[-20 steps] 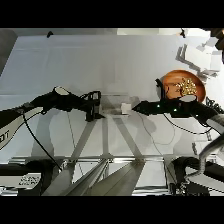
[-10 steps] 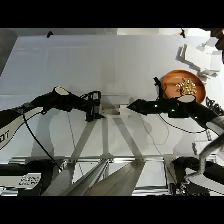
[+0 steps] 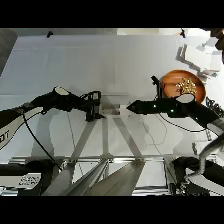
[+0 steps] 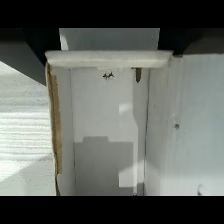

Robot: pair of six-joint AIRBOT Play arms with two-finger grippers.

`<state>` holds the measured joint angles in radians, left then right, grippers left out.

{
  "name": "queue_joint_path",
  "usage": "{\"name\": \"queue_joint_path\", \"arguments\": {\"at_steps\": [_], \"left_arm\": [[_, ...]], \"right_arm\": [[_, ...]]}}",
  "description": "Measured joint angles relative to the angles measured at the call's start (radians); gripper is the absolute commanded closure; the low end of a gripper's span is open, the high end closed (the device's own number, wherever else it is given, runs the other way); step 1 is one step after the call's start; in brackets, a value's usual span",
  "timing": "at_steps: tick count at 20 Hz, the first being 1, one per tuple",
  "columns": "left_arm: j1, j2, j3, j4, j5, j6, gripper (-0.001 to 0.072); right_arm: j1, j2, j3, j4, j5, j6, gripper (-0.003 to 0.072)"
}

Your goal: Fold the box and place the chain.

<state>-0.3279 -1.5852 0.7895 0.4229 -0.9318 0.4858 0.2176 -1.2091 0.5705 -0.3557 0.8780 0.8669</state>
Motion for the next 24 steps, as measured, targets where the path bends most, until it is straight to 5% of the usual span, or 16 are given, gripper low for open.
{"name": "queue_joint_path", "arguments": {"at_steps": [4, 6, 9, 14, 24], "left_arm": [[0.000, 0.000, 0.000, 0.000, 0.000, 0.000, 0.0370], [0.000, 0.000, 0.000, 0.000, 0.000, 0.000, 0.0370], [0.000, 0.000, 0.000, 0.000, 0.000, 0.000, 0.0370], [0.000, 0.000, 0.000, 0.000, 0.000, 0.000, 0.0370], [0.000, 0.000, 0.000, 0.000, 0.000, 0.000, 0.0370]], "right_arm": [[0.000, 0.034, 0.003, -0.034, 0.016, 0.000, 0.0296], [0.000, 0.042, 0.003, -0.048, 0.020, 0.000, 0.0389], [0.000, 0.051, 0.003, -0.060, 0.019, 0.000, 0.0416], [-0.030, 0.108, 0.002, -0.098, -0.022, -0.002, 0.0671], [-0.201, 0.139, -0.011, -0.323, -0.053, 0.127, 0.0672]]}}
